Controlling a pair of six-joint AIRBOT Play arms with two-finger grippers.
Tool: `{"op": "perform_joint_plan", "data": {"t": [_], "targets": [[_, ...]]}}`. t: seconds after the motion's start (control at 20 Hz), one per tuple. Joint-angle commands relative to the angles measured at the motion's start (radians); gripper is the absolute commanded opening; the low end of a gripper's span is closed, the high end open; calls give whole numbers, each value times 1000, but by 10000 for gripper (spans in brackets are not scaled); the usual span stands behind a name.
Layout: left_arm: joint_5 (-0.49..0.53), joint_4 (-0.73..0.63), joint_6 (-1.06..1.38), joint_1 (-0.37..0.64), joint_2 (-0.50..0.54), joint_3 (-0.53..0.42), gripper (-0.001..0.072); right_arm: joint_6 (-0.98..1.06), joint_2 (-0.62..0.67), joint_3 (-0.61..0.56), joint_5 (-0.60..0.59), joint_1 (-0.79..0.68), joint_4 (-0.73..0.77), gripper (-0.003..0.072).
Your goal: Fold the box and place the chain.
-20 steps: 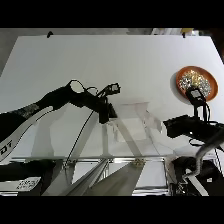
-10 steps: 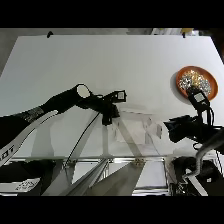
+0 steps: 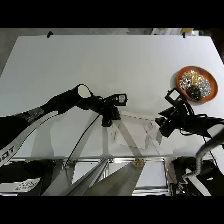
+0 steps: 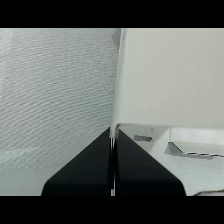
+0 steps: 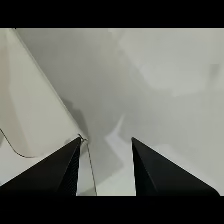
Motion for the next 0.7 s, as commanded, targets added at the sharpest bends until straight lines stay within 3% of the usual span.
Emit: {"op": "perform_joint_plan", "data": {"t": [0.0, 0.1, 0.2, 0.3, 0.4, 0.65], "targets": [[-12, -2, 7, 0, -1, 0, 4, -194, -84, 1, -40, 1, 130, 317], [-12, -3, 6, 0, -1, 0, 4, -199, -93, 1, -62, 1, 154, 217], [-9, -6, 6, 0, -1, 0, 6, -222, -92, 1, -64, 1, 175, 36], [-1, -15, 7, 0, -1, 0, 29, -243, -92, 1, -62, 1, 197, 14], [14, -41, 6, 0, 0, 0, 171, -243, -92, 1, -58, 1, 197, 14], [60, -109, 30, 0, -1, 0, 184, -243, -92, 1, -56, 1, 197, 14]]}}
